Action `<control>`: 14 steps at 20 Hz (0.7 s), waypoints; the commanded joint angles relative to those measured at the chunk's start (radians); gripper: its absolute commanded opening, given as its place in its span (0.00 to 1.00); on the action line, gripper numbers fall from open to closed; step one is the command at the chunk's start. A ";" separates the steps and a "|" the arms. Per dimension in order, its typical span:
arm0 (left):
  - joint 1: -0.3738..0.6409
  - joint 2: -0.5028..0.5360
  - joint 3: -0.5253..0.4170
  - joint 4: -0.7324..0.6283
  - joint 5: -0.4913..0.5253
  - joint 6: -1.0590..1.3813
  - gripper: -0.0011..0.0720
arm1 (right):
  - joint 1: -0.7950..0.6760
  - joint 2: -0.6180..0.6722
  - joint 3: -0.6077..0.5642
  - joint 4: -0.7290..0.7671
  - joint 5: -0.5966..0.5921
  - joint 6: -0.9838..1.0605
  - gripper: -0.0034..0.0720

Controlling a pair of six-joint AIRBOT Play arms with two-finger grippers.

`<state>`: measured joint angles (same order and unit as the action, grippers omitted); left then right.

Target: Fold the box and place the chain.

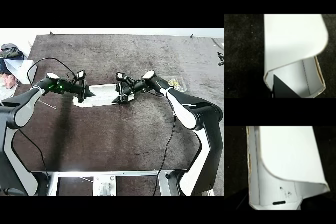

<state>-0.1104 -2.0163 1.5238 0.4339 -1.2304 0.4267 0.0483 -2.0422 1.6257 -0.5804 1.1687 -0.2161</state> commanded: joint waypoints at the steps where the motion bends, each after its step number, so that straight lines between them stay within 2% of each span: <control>1: 0.000 0.000 0.000 0.000 0.001 0.000 0.03 | 0.011 -0.016 0.015 0.001 0.010 0.003 0.84; 14: 0.000 0.000 0.000 0.000 0.001 0.000 0.03 | 0.015 -0.034 0.015 -0.023 -0.009 -0.001 0.82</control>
<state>-0.1104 -2.0163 1.5238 0.4339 -1.2304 0.4267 0.0624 -2.0750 1.6398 -0.5995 1.1637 -0.2161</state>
